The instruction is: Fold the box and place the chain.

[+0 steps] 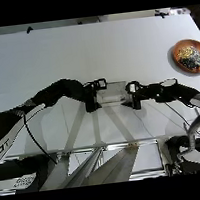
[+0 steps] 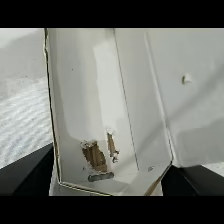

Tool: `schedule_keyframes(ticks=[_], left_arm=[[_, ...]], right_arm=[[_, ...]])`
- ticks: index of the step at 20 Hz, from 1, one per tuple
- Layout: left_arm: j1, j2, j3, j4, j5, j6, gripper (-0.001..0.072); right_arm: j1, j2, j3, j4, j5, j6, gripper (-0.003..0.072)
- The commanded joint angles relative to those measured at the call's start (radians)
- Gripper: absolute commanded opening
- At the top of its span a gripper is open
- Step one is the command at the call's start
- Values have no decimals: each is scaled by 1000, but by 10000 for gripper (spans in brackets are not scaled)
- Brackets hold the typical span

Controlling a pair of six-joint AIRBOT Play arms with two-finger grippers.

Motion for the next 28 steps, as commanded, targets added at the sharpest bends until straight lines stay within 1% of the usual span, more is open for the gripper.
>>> schedule_keyframes(ticks=[1,4,7,8,13,16,18,20,21,22,23,24,25,26,28], left_arm=[[-1,-1,0,0,-4,0,348],[-1,-1,0,0,-5,0,348],[-1,-1,0,0,-4,0,348],[-1,-1,0,0,-4,0,348],[-1,-1,0,0,-5,0,348],[-1,-1,0,1,-4,1,348],[-1,-1,0,0,-4,1,348],[0,-1,0,0,-4,1,348],[0,-1,0,0,-4,0,348],[-1,-1,0,0,-5,0,348],[-1,-1,0,1,-4,0,348],[-1,-1,0,0,-4,1,348],[-1,-1,0,0,-4,1,348],[-1,-1,0,0,-4,0,348],[-1,-1,0,0,-4,1,348]], right_arm=[[0,42,0,-141,-23,126,706],[0,85,0,-346,-80,332,706],[0,114,0,-552,-84,526,704],[0,125,0,-601,-75,591,701],[-2,240,0,-696,-60,739,699],[-43,307,0,-753,11,816,694],[-87,353,0,-751,77,851,692],[-98,406,0,-687,108,854,688],[-98,430,0,-602,114,853,662],[-98,450,0,-479,121,853,572],[-98,458,0,-362,132,848,437],[-95,458,0,-250,144,845,213],[-81,457,0,-183,139,840,25],[-55,456,0,-148,108,801,16],[18,455,0,-126,38,764,11]])
